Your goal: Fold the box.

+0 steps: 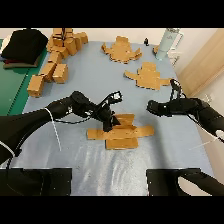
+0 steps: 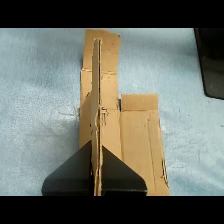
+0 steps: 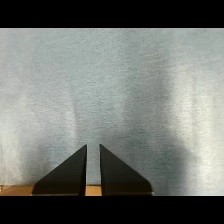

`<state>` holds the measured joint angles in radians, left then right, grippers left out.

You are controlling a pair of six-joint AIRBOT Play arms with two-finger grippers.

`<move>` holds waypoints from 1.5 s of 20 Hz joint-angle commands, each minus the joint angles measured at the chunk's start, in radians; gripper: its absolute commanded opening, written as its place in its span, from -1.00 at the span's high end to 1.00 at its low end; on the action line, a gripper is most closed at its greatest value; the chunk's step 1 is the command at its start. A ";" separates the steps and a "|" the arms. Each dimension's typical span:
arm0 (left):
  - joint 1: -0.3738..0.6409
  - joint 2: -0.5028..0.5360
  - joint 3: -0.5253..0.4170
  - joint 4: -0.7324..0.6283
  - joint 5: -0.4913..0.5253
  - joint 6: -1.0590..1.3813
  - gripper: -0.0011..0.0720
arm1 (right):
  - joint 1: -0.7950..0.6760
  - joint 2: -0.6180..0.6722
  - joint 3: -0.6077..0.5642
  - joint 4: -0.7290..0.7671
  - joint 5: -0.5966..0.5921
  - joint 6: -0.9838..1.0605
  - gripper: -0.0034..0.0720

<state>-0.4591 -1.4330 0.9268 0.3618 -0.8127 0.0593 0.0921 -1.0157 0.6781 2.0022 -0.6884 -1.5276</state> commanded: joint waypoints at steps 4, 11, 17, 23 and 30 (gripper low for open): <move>0.006 0.002 0.016 0.002 -0.062 0.000 0.94 | 0.002 -0.001 0.000 -0.009 0.000 0.000 0.59; 0.006 -0.009 0.019 0.002 -0.043 0.004 0.94 | 0.002 -0.001 0.000 -0.017 0.001 0.000 0.59; 0.006 -0.034 0.019 0.002 -0.042 0.000 0.93 | 0.002 -0.001 0.000 -0.017 0.000 0.000 0.59; 0.006 -0.034 0.019 0.002 -0.033 0.001 0.93 | 0.034 0.053 0.015 -0.071 -0.173 -0.084 0.90; 0.006 -0.034 0.019 0.002 -0.034 0.000 0.93 | 0.477 0.328 -0.044 -0.486 -0.423 0.243 0.90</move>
